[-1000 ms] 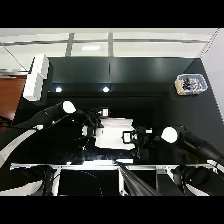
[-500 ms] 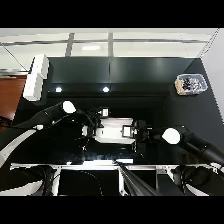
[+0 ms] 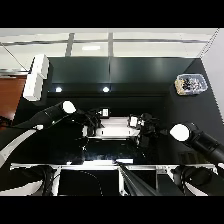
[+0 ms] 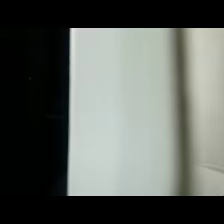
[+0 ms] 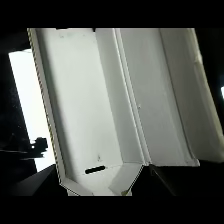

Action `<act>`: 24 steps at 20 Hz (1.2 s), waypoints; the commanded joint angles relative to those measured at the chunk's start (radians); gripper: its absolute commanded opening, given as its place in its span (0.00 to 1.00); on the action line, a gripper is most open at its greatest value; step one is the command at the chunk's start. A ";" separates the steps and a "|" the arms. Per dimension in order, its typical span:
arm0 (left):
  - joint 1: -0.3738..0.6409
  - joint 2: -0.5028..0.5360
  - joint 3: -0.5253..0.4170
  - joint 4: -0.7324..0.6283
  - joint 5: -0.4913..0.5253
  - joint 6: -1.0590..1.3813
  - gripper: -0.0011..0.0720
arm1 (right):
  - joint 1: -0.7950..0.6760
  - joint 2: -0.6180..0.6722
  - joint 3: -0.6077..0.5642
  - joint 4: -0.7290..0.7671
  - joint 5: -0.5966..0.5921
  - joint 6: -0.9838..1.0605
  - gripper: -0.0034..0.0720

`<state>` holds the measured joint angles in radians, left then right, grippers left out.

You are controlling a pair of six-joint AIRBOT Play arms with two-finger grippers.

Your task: Fold the box and place the chain.

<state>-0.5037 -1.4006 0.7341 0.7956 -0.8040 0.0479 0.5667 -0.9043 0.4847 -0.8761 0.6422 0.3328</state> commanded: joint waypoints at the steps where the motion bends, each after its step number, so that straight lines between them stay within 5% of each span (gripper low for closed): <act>1: 0.000 -0.001 0.000 0.000 -0.013 0.000 0.05 | -0.019 0.002 0.001 0.019 0.000 -0.005 0.98; 7: 0.000 -0.001 0.000 0.000 -0.012 0.001 0.05 | -0.025 -0.008 0.001 0.022 0.009 -0.022 0.98; 11: 0.000 -0.001 0.000 0.000 -0.013 0.000 0.05 | -0.077 -0.084 0.001 0.172 0.043 -0.237 0.98; 16: 0.000 -0.001 0.000 0.000 -0.012 0.000 0.05 | -0.229 -0.082 0.003 0.037 0.170 -0.235 0.98; 19: 0.000 -0.001 0.000 0.000 -0.011 0.000 0.05 | -0.213 -0.082 -0.011 0.010 0.275 -0.231 0.98; 24: 0.000 -0.001 0.000 0.000 -0.012 0.001 0.05 | -0.124 -0.082 -0.061 0.087 0.239 -0.209 0.98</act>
<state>-0.5037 -1.4010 0.7341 0.7956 -0.8173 0.0483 0.4076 -0.9859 0.4458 -0.8364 0.8829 0.1127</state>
